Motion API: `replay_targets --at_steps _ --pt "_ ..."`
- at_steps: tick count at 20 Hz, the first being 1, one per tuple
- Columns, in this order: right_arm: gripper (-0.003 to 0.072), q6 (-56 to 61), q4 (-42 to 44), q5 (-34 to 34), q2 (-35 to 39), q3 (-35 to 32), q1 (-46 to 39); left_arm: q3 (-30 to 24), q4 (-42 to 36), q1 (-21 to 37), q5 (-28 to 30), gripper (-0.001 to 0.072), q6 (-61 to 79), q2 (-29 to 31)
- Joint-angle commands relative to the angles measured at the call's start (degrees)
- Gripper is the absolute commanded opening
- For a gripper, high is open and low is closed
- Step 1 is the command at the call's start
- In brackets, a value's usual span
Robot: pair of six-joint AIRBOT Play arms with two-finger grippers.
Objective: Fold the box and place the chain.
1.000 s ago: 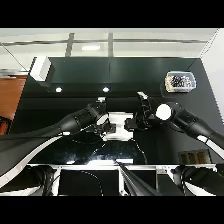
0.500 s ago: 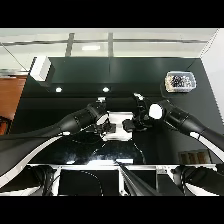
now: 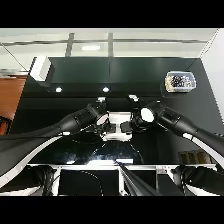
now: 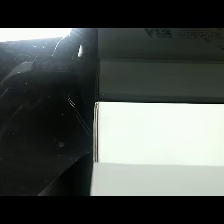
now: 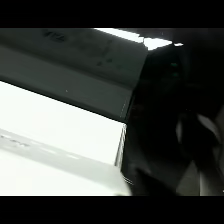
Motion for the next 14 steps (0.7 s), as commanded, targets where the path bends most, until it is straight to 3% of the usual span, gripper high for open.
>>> replay_targets --at_steps 1,5,7,14 --pt "0.0158 5.27 -3.89 0.83 -1.51 1.97 2.43 0.04 0.00 0.02 -0.02 0.0028 0.00 0.00" --pt "0.0161 11.43 -5.90 2.21 -1.51 1.97 2.73 0.04 0.00 0.02 -0.02 0.0028 0.00 0.00" --pt "0.0269 13.03 -5.66 2.69 -1.51 1.97 2.75 0.04 0.02 0.02 0.00 0.0028 0.00 0.00" --pt "0.0268 15.15 -4.28 2.89 -3.10 1.97 2.75 0.04 0.02 0.02 0.00 0.0029 0.00 0.00"
